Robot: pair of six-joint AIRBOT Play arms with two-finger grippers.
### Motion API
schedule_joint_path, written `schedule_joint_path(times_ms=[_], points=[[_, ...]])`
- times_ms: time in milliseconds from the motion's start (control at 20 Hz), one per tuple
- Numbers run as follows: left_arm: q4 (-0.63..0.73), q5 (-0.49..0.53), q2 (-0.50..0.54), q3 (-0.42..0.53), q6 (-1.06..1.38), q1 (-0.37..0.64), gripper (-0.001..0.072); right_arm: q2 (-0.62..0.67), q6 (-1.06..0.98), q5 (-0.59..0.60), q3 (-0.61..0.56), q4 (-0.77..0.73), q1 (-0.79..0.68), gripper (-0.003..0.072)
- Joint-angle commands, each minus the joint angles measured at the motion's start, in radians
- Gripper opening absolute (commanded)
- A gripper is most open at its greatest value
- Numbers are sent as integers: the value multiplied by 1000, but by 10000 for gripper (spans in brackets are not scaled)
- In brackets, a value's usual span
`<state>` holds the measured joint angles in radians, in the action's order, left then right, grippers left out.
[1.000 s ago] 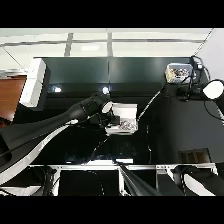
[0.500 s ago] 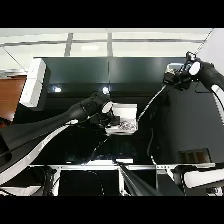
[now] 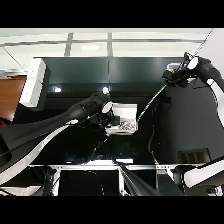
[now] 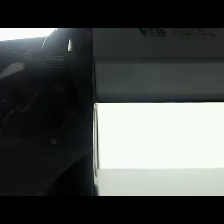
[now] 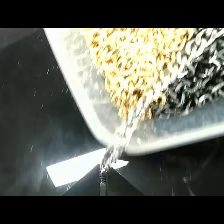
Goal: Fold the box and place the chain.
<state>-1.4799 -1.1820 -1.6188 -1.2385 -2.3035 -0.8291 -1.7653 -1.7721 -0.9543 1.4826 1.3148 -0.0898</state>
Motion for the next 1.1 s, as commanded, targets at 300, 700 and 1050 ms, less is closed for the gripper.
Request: schedule_joint_path(times_ms=[300,700,1050], points=[[-3,0,0,0,0,1,28,562,252,-142,6,-55,69,16],[-4,0,0,0,4,1,28,953,312,-166,6,-208,162,16],[-3,0,0,0,4,1,28,965,344,-82,58,-450,316,16]])
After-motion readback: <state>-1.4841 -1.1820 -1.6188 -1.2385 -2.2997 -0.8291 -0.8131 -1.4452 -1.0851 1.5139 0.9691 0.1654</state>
